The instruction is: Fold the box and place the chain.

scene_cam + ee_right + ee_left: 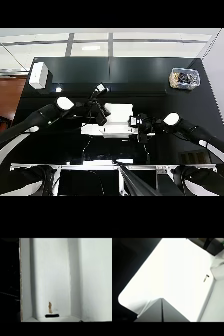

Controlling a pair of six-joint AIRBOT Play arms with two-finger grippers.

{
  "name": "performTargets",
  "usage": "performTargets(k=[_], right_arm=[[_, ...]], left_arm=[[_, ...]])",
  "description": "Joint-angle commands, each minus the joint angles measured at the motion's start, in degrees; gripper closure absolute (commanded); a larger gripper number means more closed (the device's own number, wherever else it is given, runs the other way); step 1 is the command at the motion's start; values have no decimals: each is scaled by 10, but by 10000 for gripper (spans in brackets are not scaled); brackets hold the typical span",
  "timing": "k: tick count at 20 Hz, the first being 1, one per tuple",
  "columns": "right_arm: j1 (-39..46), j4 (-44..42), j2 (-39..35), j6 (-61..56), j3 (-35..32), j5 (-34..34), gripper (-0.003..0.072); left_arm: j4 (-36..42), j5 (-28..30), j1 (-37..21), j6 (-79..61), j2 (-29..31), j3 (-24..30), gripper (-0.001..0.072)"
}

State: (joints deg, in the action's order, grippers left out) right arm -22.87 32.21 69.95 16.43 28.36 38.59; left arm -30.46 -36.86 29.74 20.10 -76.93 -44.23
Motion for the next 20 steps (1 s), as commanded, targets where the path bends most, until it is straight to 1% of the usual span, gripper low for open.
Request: performTargets(k=[1,3,5,7,9,11,12,14,15,16,17,19,20], right_arm=[[0,0,0,0,0,0,669],[0,0,0,0,0,0,669],[0,0,0,0,0,0,669],[0,0,0,0,0,0,669],[0,0,0,0,0,0,669],[0,0,0,0,0,0,669],[0,0,0,0,0,0,669],[0,0,0,0,0,0,669],[0,0,0,0,0,0,669],[0,0,0,0,0,0,669],[0,0,0,0,0,0,669],[0,-1,0,0,0,0,669],[0,0,0,0,0,0,669]], left_arm=[[-3,-45,1,-1,-30,-2,681],[-5,-80,1,-2,-37,-2,681],[-6,-82,-3,-2,-39,-4,681],[-7,-90,-19,-2,-37,-23,682],[-7,-116,-45,-2,-25,-53,683],[-4,-152,-71,13,-1,-74,684],[-5,-172,-84,35,15,-75,683],[-38,-240,-110,37,39,-74,685],[-53,-261,-119,41,50,-68,686],[-65,-268,-126,50,66,-55,688],[-78,-261,-127,55,89,-36,688],[-84,-192,-125,51,145,28,687],[-83,-160,-125,24,169,62,684]])
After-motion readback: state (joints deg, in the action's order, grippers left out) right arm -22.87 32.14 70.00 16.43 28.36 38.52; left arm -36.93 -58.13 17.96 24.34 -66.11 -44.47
